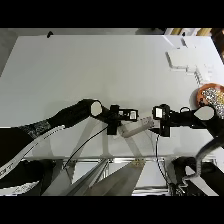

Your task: Fold the box and place the chain.

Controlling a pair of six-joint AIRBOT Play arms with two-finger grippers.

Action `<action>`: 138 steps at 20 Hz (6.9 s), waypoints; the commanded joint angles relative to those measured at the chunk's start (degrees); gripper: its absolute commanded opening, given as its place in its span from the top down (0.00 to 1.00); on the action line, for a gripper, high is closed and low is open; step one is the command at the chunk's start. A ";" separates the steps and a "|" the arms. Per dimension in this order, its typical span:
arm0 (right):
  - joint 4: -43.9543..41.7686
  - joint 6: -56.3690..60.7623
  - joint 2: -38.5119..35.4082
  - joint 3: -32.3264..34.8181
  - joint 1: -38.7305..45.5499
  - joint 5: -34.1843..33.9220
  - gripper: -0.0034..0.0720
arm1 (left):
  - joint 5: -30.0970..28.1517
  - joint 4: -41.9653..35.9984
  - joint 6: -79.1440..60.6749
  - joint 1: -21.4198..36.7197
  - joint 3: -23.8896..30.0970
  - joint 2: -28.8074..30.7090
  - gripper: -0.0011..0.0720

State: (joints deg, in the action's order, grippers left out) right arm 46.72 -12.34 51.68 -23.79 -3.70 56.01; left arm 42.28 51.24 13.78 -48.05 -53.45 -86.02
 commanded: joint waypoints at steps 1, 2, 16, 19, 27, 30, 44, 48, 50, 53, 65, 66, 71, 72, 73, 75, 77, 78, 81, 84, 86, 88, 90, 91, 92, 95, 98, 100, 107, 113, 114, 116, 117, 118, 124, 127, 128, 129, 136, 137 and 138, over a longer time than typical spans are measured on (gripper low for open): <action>-0.46 -2.97 3.48 -1.07 0.26 3.15 0.03 | -0.04 -0.02 -0.04 -0.02 0.00 0.02 0.97; -0.44 -2.97 3.93 -1.07 0.26 3.98 0.03 | -0.04 -0.02 -0.04 -0.02 0.00 0.02 0.97; -2.36 -4.24 4.31 4.87 0.09 3.19 0.10 | -0.02 -0.02 -0.04 -0.02 0.00 0.02 0.97; -1.46 -4.24 4.74 5.66 0.11 1.90 0.11 | -0.04 -0.02 -0.04 -0.02 0.00 0.02 0.97; -1.55 -4.98 5.60 6.32 0.15 1.38 0.25 | -0.04 -0.02 -0.04 -0.02 0.00 0.02 0.97; -1.99 -7.85 5.62 7.34 0.13 1.09 0.25 | -0.04 -0.02 -0.04 -0.02 0.00 0.02 0.97; -2.03 -7.93 7.26 7.37 2.99 -0.35 0.31 | -0.04 -0.02 -0.04 -0.02 0.00 0.02 0.97; -2.67 -9.22 7.26 7.65 2.99 -0.15 0.06 | -0.04 -0.02 -0.04 -0.02 0.00 0.02 0.97; -3.74 -10.29 7.26 8.61 2.99 -0.94 0.06 | -0.04 -0.02 -0.04 -0.02 0.00 0.02 0.97; -7.80 -12.48 7.26 8.70 2.91 -1.88 0.06 | -0.04 -0.02 -0.04 -0.02 0.00 0.02 0.97; -7.10 -11.91 7.28 8.70 1.09 -2.23 0.43 | -0.04 -0.02 -0.04 -0.02 0.00 0.02 0.97; -6.56 -11.89 7.28 8.70 1.09 -2.23 0.45 | -0.04 -0.02 -0.04 -0.02 0.00 0.02 0.97; -4.92 -11.69 7.26 8.70 1.09 -2.58 0.43 | -0.04 -0.02 -0.04 -0.02 0.00 0.02 0.97; -4.98 -11.67 7.23 8.70 1.09 -2.60 0.40 | -0.02 -0.02 -0.04 -0.02 0.00 0.02 0.97; -4.94 -11.69 7.23 8.70 1.09 -2.25 0.40 | -0.04 -0.02 -0.04 -0.02 0.00 0.02 0.97; -4.92 -11.69 7.23 8.70 1.09 -1.57 0.40 | -0.04 -0.02 -0.04 -0.02 0.00 0.02 0.97; -4.92 -11.69 7.23 8.70 1.09 -1.18 0.40 | -0.04 -0.02 -0.04 -0.02 0.00 0.02 0.97; -4.94 -11.69 7.23 8.70 1.09 -1.20 0.40 | -0.04 -0.02 -0.04 -0.02 0.00 0.02 0.97; -4.94 -11.69 7.23 8.70 1.09 -1.18 0.40 | -0.04 -0.02 -0.04 -0.02 0.00 0.02 0.97; -4.94 -11.69 7.23 8.70 1.09 -1.18 0.40 | -0.04 -0.02 -0.04 -0.02 0.00 0.02 0.97; -4.94 -11.69 7.23 8.70 1.09 -1.18 0.40 | -0.04 -0.02 -0.04 -0.02 0.00 0.02 0.97; -4.94 -11.69 7.23 8.70 1.09 -1.18 0.40 | -0.02 -0.04 -0.04 -0.02 0.00 0.02 0.97; -4.94 -11.69 7.23 8.70 1.09 -1.18 0.40 | -0.04 -0.04 -0.04 -0.02 0.00 0.02 0.97; -4.94 -11.69 7.23 8.70 1.09 -1.18 0.40 | -0.02 -0.07 -0.04 -0.02 0.00 0.02 0.97; -4.94 -11.69 7.23 8.70 1.09 -1.18 0.40 | -0.02 -0.02 -0.04 -0.02 0.00 0.02 0.97; -4.94 -11.69 7.23 8.70 1.09 -1.18 0.40 | -0.04 0.04 -0.07 0.00 0.00 0.02 0.97; -4.94 -11.69 7.23 8.70 1.09 -1.20 0.40 | -0.09 0.26 -0.15 0.00 0.00 0.04 0.89; -4.94 -11.69 7.23 8.70 1.09 -1.20 0.40 | 0.55 1.36 -0.28 0.28 0.00 0.79 0.31; -4.94 -11.69 7.23 8.70 1.09 -1.20 0.40 | 8.90 10.34 6.27 6.62 0.00 7.32 0.04; -4.94 -11.69 7.23 8.70 1.09 -1.18 0.40 | 12.17 14.21 12.41 7.91 0.00 17.49 0.54; -4.94 -11.69 7.23 8.70 1.09 -1.20 0.40 | 13.09 14.05 12.44 6.84 0.00 18.97 0.76; -4.94 -11.69 7.23 8.70 1.09 -1.20 0.40 | 15.37 13.92 12.96 3.67 0.00 20.48 0.98; -4.94 -11.69 7.23 8.70 1.09 -1.20 0.40 | 16.11 13.86 15.39 1.88 0.00 20.37 0.98; -4.94 -11.69 7.23 8.70 1.09 -1.18 0.40 | 16.55 13.38 17.97 0.28 0.00 20.11 0.98; -4.94 -11.69 7.23 8.70 1.09 -1.20 0.40 | 5.20 0.42 19.87 -5.90 0.00 17.66 0.98; -4.94 -11.69 7.23 8.70 1.09 -1.18 0.40 | -7.43 -0.92 23.32 -5.07 0.00 14.51 0.98; -4.94 -11.69 7.23 8.70 1.09 -1.18 0.40 | -11.21 -1.55 24.28 -4.61 0.00 12.63 0.98; -4.94 -11.69 7.23 8.70 1.09 -1.18 0.40 | -14.19 -2.56 24.72 -4.15 -0.02 10.60 0.98; -4.94 -11.69 7.23 8.70 1.09 -1.20 0.40 | -17.86 -4.52 28.76 -0.83 -0.02 -0.28 0.98; -4.94 -11.69 7.23 8.70 1.09 -1.18 0.40 | -17.51 -4.50 28.79 -0.70 -0.02 -0.52 0.98; -4.94 -11.69 7.23 8.70 1.09 -1.20 0.40 | -16.94 -4.52 28.79 -0.50 -0.02 -0.42 0.98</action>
State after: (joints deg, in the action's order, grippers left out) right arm 41.58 -23.99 58.94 -15.11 -2.59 54.70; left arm 25.52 47.07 41.56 -49.34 -53.45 -84.55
